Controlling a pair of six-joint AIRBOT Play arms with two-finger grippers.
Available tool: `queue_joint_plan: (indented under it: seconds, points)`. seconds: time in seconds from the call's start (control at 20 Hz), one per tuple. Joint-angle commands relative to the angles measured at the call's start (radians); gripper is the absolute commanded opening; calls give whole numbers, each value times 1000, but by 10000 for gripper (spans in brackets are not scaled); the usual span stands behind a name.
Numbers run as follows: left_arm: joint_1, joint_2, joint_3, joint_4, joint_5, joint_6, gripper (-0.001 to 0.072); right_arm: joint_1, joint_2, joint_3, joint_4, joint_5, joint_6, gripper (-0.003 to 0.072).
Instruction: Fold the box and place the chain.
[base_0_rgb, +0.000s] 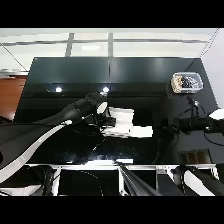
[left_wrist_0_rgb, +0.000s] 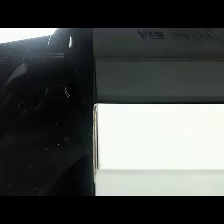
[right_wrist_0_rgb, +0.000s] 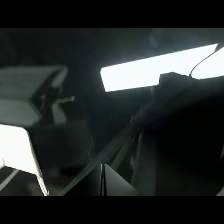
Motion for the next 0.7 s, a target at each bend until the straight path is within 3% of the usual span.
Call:
queue_joint_plan:
  seconds: [0.0,0.4,0.55,0.65]
  points:
    - [0,-1,1,0,1,0,28,12,-52,-49,36,33,51,12]
    - [0,-1,1,-19,1,0,28,250,-216,-51,380,-100,-132,13]
    - [0,-1,1,-18,2,0,29,257,-216,-46,454,-82,-212,13]
    - [0,-1,1,-18,1,0,28,257,-216,-3,453,-11,-253,39]
